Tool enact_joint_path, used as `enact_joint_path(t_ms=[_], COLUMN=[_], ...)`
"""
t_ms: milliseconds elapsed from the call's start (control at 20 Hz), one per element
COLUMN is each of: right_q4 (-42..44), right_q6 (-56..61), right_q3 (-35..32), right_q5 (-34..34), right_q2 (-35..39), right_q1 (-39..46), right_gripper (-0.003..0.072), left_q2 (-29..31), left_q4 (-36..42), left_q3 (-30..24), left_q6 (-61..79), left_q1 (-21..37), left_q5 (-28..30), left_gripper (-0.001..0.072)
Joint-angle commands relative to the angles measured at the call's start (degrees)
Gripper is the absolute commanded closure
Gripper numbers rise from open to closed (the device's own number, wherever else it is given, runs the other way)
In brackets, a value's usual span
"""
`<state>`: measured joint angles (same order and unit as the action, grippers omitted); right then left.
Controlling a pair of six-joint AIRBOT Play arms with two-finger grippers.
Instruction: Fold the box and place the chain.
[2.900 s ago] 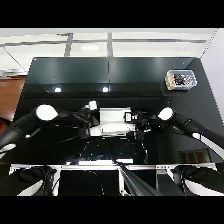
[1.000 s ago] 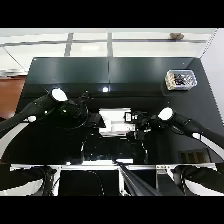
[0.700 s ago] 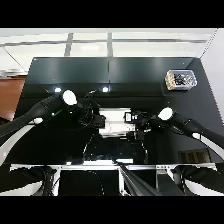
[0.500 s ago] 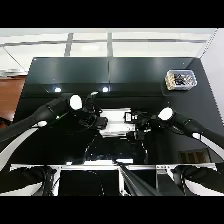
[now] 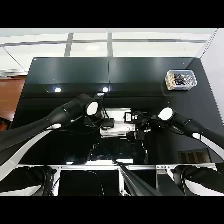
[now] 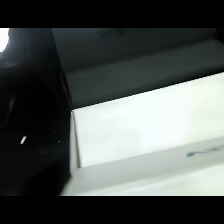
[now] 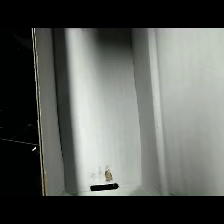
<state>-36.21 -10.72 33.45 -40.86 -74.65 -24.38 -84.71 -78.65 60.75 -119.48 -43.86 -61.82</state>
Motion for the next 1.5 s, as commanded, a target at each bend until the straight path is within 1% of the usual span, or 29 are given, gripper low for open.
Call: enact_joint_path(t_ms=[0,150,450,500,600,650,700,750,800,850,900,1050,1450], right_q4=[0.0,0.0,0.0,0.0,0.0,0.0,0.0,0.0,0.0,0.0,0.0,0.0,0.0], right_q6=[0.0,0.0,0.0,0.0,0.0,0.0,0.0,0.0,0.0,0.0,0.0,0.0,0.0], right_q3=[0.04,0.04,0.04,0.04,0.04,0.04,0.04,0.04,0.04,0.04,0.04,0.04,0.04], right_q5=[-0.02,-0.02,-0.02,-0.02,-0.02,-0.02,-0.02,-0.02,-0.02,-0.02,-0.02,-0.02,-0.02], right_q2=[-0.02,-0.02,-0.02,-0.02,-0.02,-0.02,-0.02,-0.02,-0.02,-0.02,-0.02,-0.02,-0.02], right_q1=[-0.02,-0.02,-0.02,-0.02,-0.02,-0.02,-0.02,-0.02,-0.02,-0.02,-0.02,-0.02,-0.02], right_gripper=[0.0608,0.0608,0.0608,0.0608,0.0607,0.0607,0.0608,0.0608,0.0608,0.0608,0.0607,0.0608,0.0608], left_q2=[-1.86,-1.86,-1.88,-1.88,-1.88,-1.88,-1.88,-1.88,-1.88,-1.88,-1.88,-2.01,-4.76], left_q4=[-1.79,-2.64,-5.16,-5.73,-5.92,-5.86,-5.86,-5.95,-5.97,-5.99,-6.8,-9.88,-7.56], left_q3=[2.62,2.69,2.69,2.69,2.69,2.71,2.8,3.04,3.41,3.85,4.35,4.59,4.7], left_q6=[-5.51,-7.23,-10.16,-11.37,-11.5,-11.52,-11.52,-11.52,-11.5,-11.5,-11.5,-11.52,-12.61], left_q1=[-1.92,-2.03,-2.4,-2.4,-2.4,-2.4,-2.4,-2.38,-2.38,-2.38,-2.38,-2.38,-3.43], left_q5=[-2.86,-4.52,-5.05,-5.18,-4.87,-4.55,-4.68,-4.7,-4.87,-4.98,-5.62,-7.65,-5.22], left_gripper=[0.0431,0.043,0.0434,0.0447,0.0662,0.0687,0.0687,0.0676,0.0539,0.0359,0.0333,0.0333,0.0361])
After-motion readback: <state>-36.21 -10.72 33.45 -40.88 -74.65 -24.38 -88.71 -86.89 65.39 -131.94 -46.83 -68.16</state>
